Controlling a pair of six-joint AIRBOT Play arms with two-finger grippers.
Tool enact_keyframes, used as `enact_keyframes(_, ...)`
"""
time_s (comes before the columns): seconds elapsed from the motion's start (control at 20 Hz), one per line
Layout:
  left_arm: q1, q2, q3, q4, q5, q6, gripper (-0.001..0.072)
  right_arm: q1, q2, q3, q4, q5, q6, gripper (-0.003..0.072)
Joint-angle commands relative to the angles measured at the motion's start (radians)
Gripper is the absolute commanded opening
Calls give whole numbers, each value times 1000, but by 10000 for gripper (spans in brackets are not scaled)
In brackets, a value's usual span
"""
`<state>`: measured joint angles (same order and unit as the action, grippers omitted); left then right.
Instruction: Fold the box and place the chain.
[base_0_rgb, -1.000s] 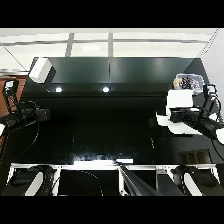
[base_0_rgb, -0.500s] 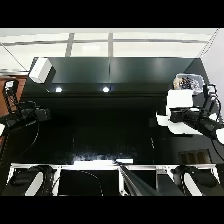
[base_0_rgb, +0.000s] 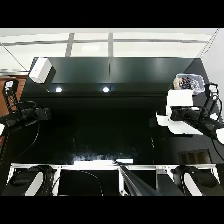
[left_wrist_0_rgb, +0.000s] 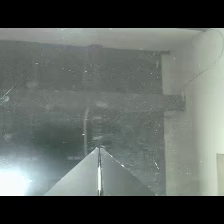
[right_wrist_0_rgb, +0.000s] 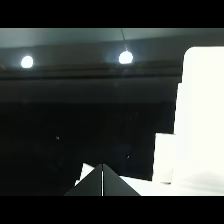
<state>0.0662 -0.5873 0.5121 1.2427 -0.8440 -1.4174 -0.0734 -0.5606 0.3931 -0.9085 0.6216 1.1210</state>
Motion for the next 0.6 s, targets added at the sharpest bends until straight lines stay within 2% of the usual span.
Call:
enact_keyframes(0.0, 0, 0, -1, -31, 34, 0, 26, 0, 0, -1, 10, -119, 0, 2)
enact_keyframes(0.15, 0, -5, -3, -51, 108, 0, 26, -33, -8, 11, 2, -414, 10, 9)
enact_keyframes(0.2, 0, -7, -3, -51, 121, 0, 26, -74, -26, 34, 2, -456, 20, 9)
enact_keyframes(0.25, 0, -11, -3, -51, 133, 0, 26, -136, -59, 74, -8, -460, 19, 10)
enact_keyframes(0.35, 0, -21, -3, -51, 141, 0, 31, -269, -150, 179, -62, -394, 19, 11)
enact_keyframes(0.4, 0, -27, -3, -50, 145, 1, 175, -344, -208, 246, -97, -335, 19, 13)
enact_keyframes(0.45, 0, -33, -3, -49, 145, 8, 570, -418, -269, 313, -116, -270, 20, 140)
enact_keyframes(0.5, 0, -41, -3, -46, 144, 11, 706, -485, -328, 375, -118, -195, 20, 388)
enact_keyframes(0.55, 0, -47, -3, -46, 144, 16, 706, -556, -395, 442, -117, -89, 31, 696)
